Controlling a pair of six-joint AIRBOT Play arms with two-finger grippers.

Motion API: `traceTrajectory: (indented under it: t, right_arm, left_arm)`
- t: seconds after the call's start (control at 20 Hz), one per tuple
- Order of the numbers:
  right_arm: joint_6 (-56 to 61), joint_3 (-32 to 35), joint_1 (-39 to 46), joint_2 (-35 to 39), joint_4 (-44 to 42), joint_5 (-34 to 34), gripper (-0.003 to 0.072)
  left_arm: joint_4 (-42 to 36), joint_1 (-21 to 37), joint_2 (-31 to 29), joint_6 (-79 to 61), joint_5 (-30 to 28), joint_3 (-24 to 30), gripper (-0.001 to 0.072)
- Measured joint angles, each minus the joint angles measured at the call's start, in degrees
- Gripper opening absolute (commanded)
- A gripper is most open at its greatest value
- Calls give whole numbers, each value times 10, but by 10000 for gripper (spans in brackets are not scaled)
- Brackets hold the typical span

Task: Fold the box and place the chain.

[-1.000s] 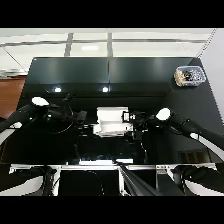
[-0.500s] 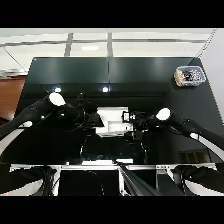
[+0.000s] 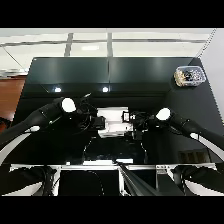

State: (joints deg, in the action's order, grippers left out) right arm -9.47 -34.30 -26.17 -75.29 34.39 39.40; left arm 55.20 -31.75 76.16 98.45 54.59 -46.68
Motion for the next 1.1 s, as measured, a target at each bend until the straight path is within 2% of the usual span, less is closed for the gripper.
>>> traceTrajectory:
  t: [0.2,0.45,0.65,0.85,0.9,0.95,1.05,1.1]
  right_arm:
    - [1,0,0,0,-1,0,199]
    - [1,0,0,0,-1,0,199]
    - [0,0,0,0,-1,0,199]
    - [0,0,0,0,-1,0,199]
    - [0,0,0,0,-1,0,199]
    - [1,0,0,0,-1,0,199]
    - [0,0,0,0,-1,0,199]
    - [1,0,0,0,-1,0,199]
  left_arm:
    - [69,-28,1,86,2,-5,399]
    - [172,-73,14,181,19,-43,399]
    - [250,-109,49,245,75,-94,399]
    - [289,-129,71,298,101,-120,388]
    - [293,-131,73,309,105,-122,232]
    - [296,-133,75,319,106,-124,120]
    - [296,-135,77,331,104,-127,26]
    - [294,-135,78,339,104,-128,25]
